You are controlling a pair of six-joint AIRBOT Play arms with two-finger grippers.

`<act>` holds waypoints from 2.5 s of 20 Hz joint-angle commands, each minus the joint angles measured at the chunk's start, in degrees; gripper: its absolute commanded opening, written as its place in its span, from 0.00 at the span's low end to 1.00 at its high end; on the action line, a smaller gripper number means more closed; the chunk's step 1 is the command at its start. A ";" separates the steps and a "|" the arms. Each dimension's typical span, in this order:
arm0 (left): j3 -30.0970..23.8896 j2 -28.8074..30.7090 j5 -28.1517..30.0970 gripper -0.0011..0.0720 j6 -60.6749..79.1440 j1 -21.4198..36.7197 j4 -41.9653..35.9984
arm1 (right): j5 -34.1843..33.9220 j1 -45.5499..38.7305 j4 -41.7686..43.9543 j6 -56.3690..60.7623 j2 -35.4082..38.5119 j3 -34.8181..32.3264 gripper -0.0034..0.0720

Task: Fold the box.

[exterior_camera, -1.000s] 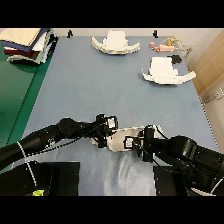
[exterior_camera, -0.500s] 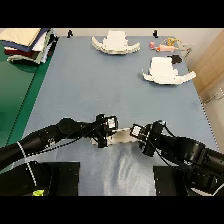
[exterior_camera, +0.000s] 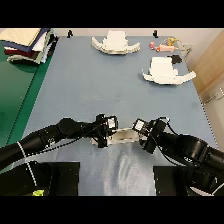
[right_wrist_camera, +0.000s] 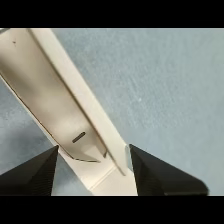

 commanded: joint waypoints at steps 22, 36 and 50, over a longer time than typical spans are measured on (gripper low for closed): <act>0.02 0.02 0.00 0.04 0.02 -0.02 0.02 | -13.57 -29.88 55.21 -77.88 -18.84 7.58 1.00; 0.02 0.02 -0.02 0.04 0.02 -0.04 0.00 | -14.99 -29.86 56.22 -76.83 -17.07 7.39 1.00; 0.02 0.02 0.00 0.04 0.02 -0.04 0.00 | -14.32 -29.88 54.27 -74.18 -17.16 7.37 1.00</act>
